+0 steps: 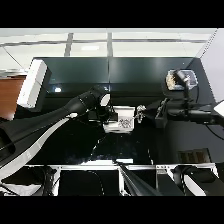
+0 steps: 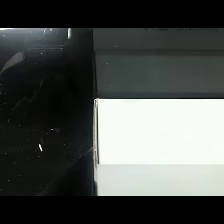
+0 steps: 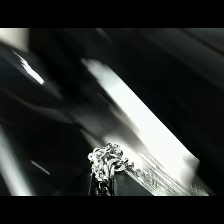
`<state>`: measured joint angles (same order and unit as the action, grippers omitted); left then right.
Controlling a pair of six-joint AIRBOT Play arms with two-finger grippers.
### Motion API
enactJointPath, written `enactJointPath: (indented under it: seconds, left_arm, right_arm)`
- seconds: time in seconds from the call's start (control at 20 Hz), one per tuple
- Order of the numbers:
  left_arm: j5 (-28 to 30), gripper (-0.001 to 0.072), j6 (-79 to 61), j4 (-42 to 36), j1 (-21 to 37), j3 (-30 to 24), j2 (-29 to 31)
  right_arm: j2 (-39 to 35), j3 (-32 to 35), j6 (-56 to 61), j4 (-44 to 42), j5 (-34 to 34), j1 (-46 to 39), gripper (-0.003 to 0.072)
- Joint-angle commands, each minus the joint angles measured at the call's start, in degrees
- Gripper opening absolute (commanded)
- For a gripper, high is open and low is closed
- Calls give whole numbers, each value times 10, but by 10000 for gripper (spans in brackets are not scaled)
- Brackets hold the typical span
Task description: Fold the box and place the chain.
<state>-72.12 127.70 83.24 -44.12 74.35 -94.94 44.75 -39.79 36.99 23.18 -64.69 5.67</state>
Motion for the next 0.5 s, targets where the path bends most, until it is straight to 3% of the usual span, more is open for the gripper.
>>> enactJointPath:
  seconds: [0.0,0.1,0.2,0.3,0.45]
  left_arm:
    - [0,31,0,0,0,0,0]
    - [0,31,0,0,0,0,0]
    - [0,31,0,0,0,0,0]
    - [1,30,0,0,0,0,0]
    - [1,31,0,0,0,0,0]
  right_arm:
    - [-21,-22,33,-226,-39,-3,15]
    - [-21,-24,11,-307,-33,-3,15]
    - [-21,-27,5,-322,-27,-3,15]
    - [-21,-27,8,-290,-19,-2,15]
    - [-18,-26,57,-169,23,33,15]
